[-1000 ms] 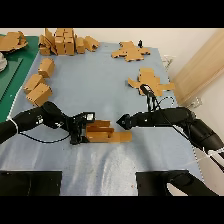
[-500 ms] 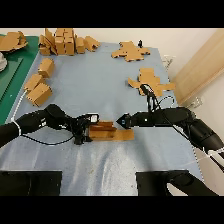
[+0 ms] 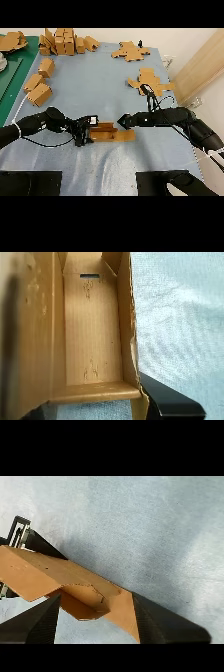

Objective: Fold the box.

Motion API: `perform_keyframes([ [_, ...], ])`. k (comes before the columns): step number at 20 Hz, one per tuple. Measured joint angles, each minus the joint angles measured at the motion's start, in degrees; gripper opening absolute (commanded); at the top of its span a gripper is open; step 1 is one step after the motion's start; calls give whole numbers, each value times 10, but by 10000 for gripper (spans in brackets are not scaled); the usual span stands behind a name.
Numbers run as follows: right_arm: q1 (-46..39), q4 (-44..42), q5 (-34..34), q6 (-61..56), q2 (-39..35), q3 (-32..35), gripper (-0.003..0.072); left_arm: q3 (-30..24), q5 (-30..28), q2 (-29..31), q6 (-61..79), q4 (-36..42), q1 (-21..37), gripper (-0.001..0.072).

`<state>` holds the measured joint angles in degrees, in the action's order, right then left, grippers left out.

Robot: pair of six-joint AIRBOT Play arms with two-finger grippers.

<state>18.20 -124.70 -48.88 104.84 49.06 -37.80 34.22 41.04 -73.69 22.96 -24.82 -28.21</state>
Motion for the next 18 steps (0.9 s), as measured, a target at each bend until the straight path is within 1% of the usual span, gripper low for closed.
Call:
perform_keyframes([
  [1,0,0,0,0,1,0,519,-1,0,0,3,4,0,380],
  [2,0,1,0,0,2,0,-1,-1,0,0,5,6,0,380],
  [4,0,3,-9,0,5,0,3,-1,0,0,9,9,0,380],
  [7,1,-5,-42,5,11,5,3,-1,0,0,11,11,0,381],
  [10,19,-62,-60,31,23,21,3,-2,1,0,12,8,0,380],
  [14,59,-160,-16,78,57,26,2,-3,2,0,12,-1,0,380],
  [18,77,-215,25,109,100,7,2,-3,5,0,12,-9,0,380],
])
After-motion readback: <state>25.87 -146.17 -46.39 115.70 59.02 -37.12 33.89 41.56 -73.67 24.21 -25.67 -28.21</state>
